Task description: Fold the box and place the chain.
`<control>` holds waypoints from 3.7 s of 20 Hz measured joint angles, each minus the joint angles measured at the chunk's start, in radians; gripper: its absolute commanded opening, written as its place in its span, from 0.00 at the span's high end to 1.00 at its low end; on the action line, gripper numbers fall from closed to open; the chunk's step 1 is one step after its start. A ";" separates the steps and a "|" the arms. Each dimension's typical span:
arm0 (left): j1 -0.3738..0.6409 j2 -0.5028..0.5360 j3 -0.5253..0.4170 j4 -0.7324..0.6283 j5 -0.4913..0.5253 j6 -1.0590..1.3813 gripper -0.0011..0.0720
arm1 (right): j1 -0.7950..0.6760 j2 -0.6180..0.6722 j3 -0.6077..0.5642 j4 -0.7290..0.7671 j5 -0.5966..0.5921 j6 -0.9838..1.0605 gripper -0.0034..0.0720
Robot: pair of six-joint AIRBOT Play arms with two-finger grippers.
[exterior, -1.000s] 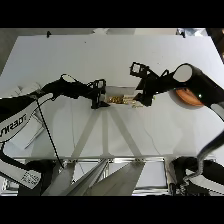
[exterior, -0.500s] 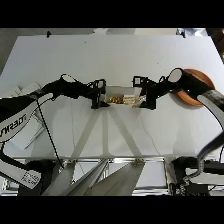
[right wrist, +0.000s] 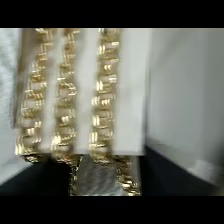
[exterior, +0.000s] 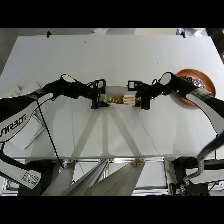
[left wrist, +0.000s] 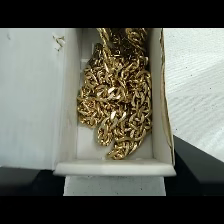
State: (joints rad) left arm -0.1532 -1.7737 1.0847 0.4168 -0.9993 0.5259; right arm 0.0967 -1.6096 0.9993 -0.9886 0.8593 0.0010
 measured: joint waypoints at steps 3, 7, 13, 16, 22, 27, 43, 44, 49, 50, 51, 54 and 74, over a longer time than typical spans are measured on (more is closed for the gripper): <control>0.000 0.000 0.000 0.000 0.000 0.000 0.28 | 0.008 -0.008 -0.001 -0.048 -0.010 0.021 0.93; 0.000 0.000 0.000 0.000 0.000 0.000 0.28 | 0.013 0.005 -0.001 -0.124 0.002 0.117 0.93; 0.000 0.000 0.000 0.000 0.000 0.000 0.28 | 0.012 0.160 -0.003 -0.183 0.086 0.232 0.93; 0.000 0.000 0.000 0.000 0.000 0.000 0.28 | 0.012 0.253 -0.002 -0.135 0.091 0.252 0.93; 0.000 0.000 0.000 0.000 0.000 0.000 0.28 | 0.029 0.343 -0.002 0.149 0.056 0.238 0.93; 0.000 0.000 0.000 0.000 0.000 0.000 0.28 | 0.108 0.349 -0.002 0.271 -0.079 0.191 0.93; 0.000 0.000 0.000 0.000 0.000 0.000 0.28 | 0.156 0.273 -0.002 0.250 -0.077 0.242 0.51; 0.000 0.000 0.000 0.000 0.000 0.000 0.28 | 0.146 0.279 -0.002 0.218 -0.053 0.263 0.51; 0.000 0.000 0.000 0.000 0.000 0.000 0.28 | 0.108 0.293 -0.002 -0.010 0.066 0.344 0.56; 0.000 0.000 0.000 0.000 0.000 0.000 0.28 | 0.105 0.294 -0.002 -0.039 0.074 0.354 0.56; 0.000 0.000 0.000 0.000 0.000 0.000 0.28 | 0.102 0.294 -0.002 -0.063 0.076 0.363 0.56; 0.000 0.000 0.000 0.000 0.000 0.000 0.28 | 0.098 0.290 -0.002 -0.111 0.059 0.373 0.56; 0.000 0.000 0.000 0.000 0.000 0.000 0.28 | 0.123 0.213 -0.002 -0.142 0.018 0.331 0.93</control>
State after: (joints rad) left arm -0.1532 -1.7737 1.0847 0.4164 -0.9993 0.5262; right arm 0.2195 -1.3968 0.9974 -1.1305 0.8768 0.3321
